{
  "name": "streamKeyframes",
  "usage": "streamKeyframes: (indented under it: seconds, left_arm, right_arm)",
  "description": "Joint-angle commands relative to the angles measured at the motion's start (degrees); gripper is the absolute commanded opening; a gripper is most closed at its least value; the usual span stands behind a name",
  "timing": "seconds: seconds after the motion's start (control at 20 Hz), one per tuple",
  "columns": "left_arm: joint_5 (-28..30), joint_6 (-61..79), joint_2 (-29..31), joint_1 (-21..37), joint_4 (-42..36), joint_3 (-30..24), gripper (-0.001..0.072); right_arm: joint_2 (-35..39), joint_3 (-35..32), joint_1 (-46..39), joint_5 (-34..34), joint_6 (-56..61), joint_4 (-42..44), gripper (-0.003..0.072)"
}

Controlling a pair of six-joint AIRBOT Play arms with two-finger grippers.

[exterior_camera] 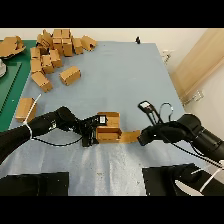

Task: Fold the box.

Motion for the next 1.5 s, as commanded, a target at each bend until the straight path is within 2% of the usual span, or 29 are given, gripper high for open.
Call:
streamKeyframes:
  seconds: [0.0,0.2,0.4,0.7,0.85,1.1,1.45]
  left_arm:
    - [0.02,0.04,0.04,0.00,0.04,0.00,0.0214]
    - [0.02,0.02,0.02,0.00,0.02,0.00,0.0214]
    - [0.02,0.02,0.02,0.00,0.04,0.00,0.0214]
    - [0.00,0.02,0.02,0.00,0.04,0.00,0.0214]
    - [0.02,0.02,0.02,0.00,0.04,0.00,0.0213]
    - [0.00,0.02,0.02,0.00,0.04,0.00,0.0214]
    - [0.00,0.02,0.02,0.00,0.02,0.00,0.0214]
  right_arm:
    - [3.56,-4.02,-9.42,-2.86,8.98,5.88,0.0001]
    - [3.98,-9.92,-17.70,3.28,5.03,16.74,0.0001]
    - [1.92,-11.76,-17.86,10.78,-3.23,28.30,0.0001]
    - [-5.07,-11.78,-17.86,13.46,-15.58,40.37,0.0001]
    - [-7.13,-11.78,-17.42,13.68,-18.43,43.80,0.0001]
    - [-9.03,-11.78,-14.69,16.98,-18.40,44.26,0.0001]
    - [-7.58,-11.61,-14.62,16.63,-18.58,47.32,0.0007]
